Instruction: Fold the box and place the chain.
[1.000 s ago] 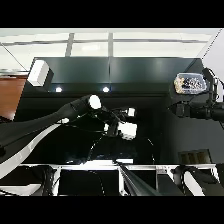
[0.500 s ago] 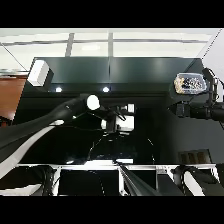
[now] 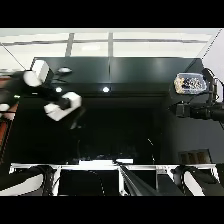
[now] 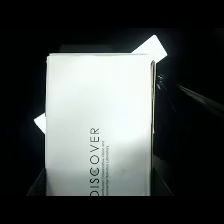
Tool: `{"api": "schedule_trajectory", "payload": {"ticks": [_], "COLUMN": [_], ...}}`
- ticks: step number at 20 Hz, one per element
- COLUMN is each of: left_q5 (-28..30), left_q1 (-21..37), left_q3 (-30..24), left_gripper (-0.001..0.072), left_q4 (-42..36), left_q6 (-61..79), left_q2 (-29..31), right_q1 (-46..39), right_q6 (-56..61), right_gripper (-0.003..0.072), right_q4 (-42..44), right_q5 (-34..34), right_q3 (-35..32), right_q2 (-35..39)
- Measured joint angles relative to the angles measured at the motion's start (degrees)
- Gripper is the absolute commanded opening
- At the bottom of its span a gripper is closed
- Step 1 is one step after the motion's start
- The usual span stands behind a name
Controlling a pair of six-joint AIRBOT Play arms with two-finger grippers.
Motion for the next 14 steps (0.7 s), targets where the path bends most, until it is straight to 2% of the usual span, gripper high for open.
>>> {"api": "schedule_trajectory", "payload": {"ticks": [3,6,10,14], "left_q5": [-0.22,4.52,14.34,21.62], "left_q1": [13.64,22.16,25.66,24.70], "left_q3": [-0.48,-0.70,-0.42,2.56], "left_gripper": [0.0331,0.0330,0.0330,0.0331], "left_q4": [0.37,-2.45,-3.80,-4.28], "left_q6": [-4.96,-6.03,-3.43,0.24], "left_q2": [0.48,0.28,-2.36,-7.74], "right_q1": [0.00,0.00,0.00,0.00], "right_q6": [0.02,0.11,0.31,0.37], "right_gripper": [0.0015,0.0016,0.0016,0.0016], "right_q4": [0.00,0.00,0.28,0.33], "right_q5": [-0.24,-0.52,-1.29,-2.93], "right_q3": [0.00,-0.20,-0.44,-0.50], "right_q2": [0.00,0.00,0.00,0.00]}}
